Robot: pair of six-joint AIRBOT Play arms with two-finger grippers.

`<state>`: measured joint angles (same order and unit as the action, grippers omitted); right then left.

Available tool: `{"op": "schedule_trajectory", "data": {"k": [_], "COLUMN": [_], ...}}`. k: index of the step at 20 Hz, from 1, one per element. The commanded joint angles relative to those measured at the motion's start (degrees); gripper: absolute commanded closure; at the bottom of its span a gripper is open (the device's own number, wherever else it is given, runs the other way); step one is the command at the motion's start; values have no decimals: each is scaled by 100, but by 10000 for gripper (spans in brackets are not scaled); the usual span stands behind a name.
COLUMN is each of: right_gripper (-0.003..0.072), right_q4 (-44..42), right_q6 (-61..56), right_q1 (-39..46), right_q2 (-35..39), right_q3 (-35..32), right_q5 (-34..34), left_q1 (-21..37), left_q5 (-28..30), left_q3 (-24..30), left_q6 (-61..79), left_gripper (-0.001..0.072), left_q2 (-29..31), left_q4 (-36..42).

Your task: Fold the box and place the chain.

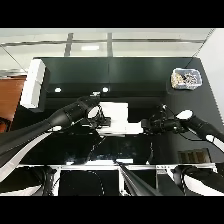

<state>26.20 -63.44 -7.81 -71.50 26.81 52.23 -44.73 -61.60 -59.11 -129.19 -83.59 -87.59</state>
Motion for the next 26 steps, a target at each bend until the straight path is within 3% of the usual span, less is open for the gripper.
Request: {"op": "schedule_trajectory", "data": {"k": [1,2,3,4,10,12,15,23,24,26], "right_gripper": [663,487,225,77,83,211,210,213,269,268], "right_q4": [-177,-151,-151,-153,-227,-219,-162,2031,2251,2717], "right_q6": [415,433,435,437,293,192,-243,-2793,-2983,-3469], "right_q1": [-92,-33,11,31,-133,-367,-785,-1899,-2004,-2184], "right_q2": [-50,-48,-48,-48,-50,-50,-50,-50,-50,-50], "right_q3": [297,452,577,688,896,922,1054,1998,2079,2166], "right_q5": [544,750,876,927,772,597,343,149,149,142], "left_q1": [-2,-2,-2,-2,-2,-2,-2,-2,-2,-2], "left_q5": [4,4,4,4,0,-9,-7,7,7,7], "left_q3": [-4,-4,-4,-4,-4,-4,-4,-4,-4,-4], "left_q6": [0,0,0,0,-2,0,-2,0,0,0], "left_gripper": [682,682,682,682,682,682,682,682,682,682], "left_q2": [2,2,2,2,2,2,2,2,2,2], "left_q4": [0,0,0,0,0,2,2,2,2,2]}}
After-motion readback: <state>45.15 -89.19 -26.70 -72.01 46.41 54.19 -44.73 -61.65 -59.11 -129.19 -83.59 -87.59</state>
